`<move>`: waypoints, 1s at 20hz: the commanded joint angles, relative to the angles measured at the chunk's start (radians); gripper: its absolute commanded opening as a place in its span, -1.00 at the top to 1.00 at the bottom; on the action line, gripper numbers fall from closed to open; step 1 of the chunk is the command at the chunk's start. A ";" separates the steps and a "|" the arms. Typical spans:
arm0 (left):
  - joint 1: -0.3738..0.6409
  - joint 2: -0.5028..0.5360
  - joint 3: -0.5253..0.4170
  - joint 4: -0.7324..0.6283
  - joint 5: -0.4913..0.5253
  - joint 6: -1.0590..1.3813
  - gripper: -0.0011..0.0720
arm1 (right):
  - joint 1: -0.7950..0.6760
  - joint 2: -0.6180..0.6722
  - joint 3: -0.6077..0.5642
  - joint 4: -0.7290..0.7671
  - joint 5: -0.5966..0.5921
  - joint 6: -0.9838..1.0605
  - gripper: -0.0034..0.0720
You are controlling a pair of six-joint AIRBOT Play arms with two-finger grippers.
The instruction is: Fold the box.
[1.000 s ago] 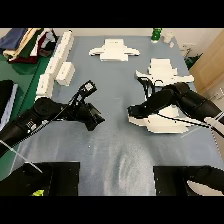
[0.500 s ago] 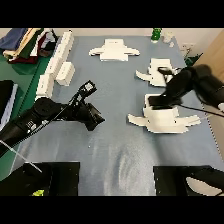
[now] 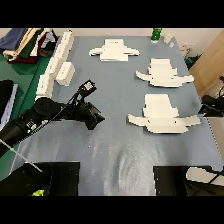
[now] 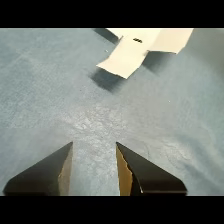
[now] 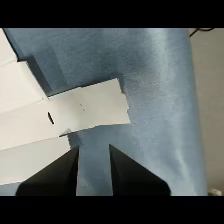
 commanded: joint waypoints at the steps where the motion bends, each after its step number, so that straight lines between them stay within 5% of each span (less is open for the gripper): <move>1: 0.000 0.001 0.000 0.000 0.024 0.000 -0.16 | -0.183 -0.118 0.002 0.150 -0.037 -0.172 0.11; 8: 0.000 0.001 0.000 0.000 0.025 0.000 -0.16 | -0.268 -0.216 0.060 0.187 0.045 -0.235 0.11; 20: 0.000 0.001 0.000 0.000 0.046 0.000 -0.16 | -0.268 -0.323 0.064 0.341 -0.056 -0.320 0.11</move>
